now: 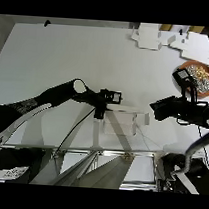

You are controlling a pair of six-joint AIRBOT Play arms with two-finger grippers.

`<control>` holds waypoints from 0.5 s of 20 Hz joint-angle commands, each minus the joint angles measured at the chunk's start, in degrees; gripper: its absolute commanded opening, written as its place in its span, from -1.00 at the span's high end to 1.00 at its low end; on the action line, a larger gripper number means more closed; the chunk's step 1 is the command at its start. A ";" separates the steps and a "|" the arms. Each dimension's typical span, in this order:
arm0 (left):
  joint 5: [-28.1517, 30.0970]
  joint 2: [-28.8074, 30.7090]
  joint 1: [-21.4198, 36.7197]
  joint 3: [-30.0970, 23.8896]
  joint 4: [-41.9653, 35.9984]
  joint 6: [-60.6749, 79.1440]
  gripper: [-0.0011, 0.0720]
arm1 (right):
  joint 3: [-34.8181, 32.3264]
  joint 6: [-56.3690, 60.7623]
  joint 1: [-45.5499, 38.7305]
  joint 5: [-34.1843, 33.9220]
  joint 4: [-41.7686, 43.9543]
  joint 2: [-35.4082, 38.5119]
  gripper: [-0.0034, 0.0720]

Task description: Fold the box and place the chain.

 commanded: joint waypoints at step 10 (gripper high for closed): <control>-0.31 -1.81 -0.04 0.24 0.33 0.44 0.95 | 0.04 0.04 0.04 0.07 0.02 -0.04 0.02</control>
